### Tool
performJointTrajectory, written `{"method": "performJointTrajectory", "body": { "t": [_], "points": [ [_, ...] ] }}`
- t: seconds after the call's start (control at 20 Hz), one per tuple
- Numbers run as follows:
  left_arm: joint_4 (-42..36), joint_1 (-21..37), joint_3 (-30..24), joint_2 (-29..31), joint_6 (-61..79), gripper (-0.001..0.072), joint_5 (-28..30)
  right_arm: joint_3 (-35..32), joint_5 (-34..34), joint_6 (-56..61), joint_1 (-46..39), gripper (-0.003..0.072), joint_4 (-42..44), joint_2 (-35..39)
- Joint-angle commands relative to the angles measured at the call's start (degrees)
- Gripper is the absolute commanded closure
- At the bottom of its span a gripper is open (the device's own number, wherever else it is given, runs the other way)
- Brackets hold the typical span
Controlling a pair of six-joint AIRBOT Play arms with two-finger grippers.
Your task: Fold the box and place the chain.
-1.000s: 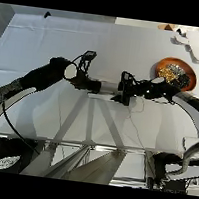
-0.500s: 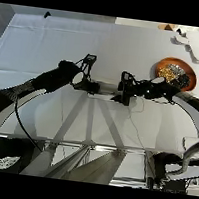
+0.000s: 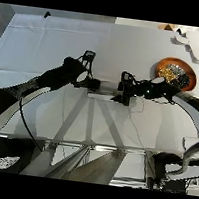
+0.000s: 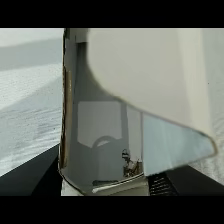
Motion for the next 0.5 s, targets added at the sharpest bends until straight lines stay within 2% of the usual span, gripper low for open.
{"method": "performJointTrajectory", "body": {
  "t": [0.0,0.15,0.3,0.45],
  "points": [
    [-1.05,-0.04,1.38,-1.81,-2.78,0.0153,-2.73,-0.02,-0.04,-0.02,-0.02,0.0225,0.07,0.00],
    [-0.20,-0.39,2.29,-3.76,-2.73,0.0154,-6.16,-0.02,-0.02,-0.02,-0.02,0.0225,0.04,0.00],
    [3.28,-1.46,3.48,-4.26,-2.80,0.0155,-6.34,-0.02,-0.02,-0.02,-0.02,0.0225,0.07,0.00],
    [3.56,-1.84,3.58,-4.44,-2.75,0.0155,-5.92,-0.02,-0.02,-0.02,-0.02,0.0225,0.07,0.00]
  ]
}}
